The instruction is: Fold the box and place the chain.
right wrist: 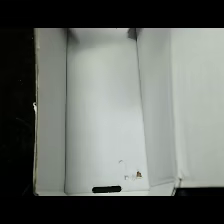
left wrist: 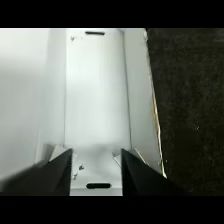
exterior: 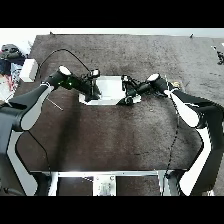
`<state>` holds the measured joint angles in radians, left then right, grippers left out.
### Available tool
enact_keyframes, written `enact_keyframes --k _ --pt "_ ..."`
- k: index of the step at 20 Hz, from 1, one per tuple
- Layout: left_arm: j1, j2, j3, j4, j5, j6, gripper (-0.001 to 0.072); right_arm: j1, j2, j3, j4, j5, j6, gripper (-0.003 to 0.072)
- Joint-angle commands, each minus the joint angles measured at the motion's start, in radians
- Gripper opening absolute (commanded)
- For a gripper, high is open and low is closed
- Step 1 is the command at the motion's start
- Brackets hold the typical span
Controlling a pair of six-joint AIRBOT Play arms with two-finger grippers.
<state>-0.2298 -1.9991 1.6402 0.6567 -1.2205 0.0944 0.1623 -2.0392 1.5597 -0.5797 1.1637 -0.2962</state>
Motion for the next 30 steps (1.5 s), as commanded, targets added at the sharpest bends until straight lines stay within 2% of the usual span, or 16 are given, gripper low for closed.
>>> enact_keyframes --k 1,2,4,7,12,14,18,20,27,30 --pt "0.026 0.000 0.001 0.001 -0.053 -0.006 0.0226 0.000 -0.001 0.000 0.000 0.000 -0.002 0.0606" --pt "0.035 0.000 0.001 0.001 -0.071 -0.006 0.0198 0.000 -0.001 0.000 0.000 0.000 -0.002 0.0606" --pt "0.050 0.001 0.001 0.000 -0.117 0.007 0.0012 0.000 -0.001 0.000 0.000 0.000 -0.002 0.0606" --pt "0.053 0.030 0.003 0.002 -0.154 0.006 0.0008 0.000 -0.001 0.000 0.000 0.000 -0.002 0.0606" --pt "0.080 0.185 0.002 0.047 -0.068 -0.138 0.0005 0.000 -0.001 0.000 0.000 0.000 -0.002 0.0606" --pt "0.103 0.256 -0.026 0.079 -0.020 -0.215 0.0005 0.000 -0.001 0.000 0.000 0.000 -0.002 0.0606" --pt "0.129 0.452 -0.248 0.093 0.246 -0.432 0.0005 0.000 -0.001 0.000 0.000 0.000 -0.002 0.0606" --pt "0.129 0.509 -0.351 0.095 0.327 -0.575 0.0005 0.000 -0.001 0.000 0.000 0.000 -0.002 0.0606" --pt "0.154 0.513 -0.509 0.103 0.417 -0.958 0.0006 0.000 -0.001 0.000 0.000 0.000 -0.002 0.0606" --pt "0.233 0.504 -0.538 0.072 0.357 -0.978 0.0006 0.000 -0.001 0.000 0.000 0.000 -0.002 0.0606"
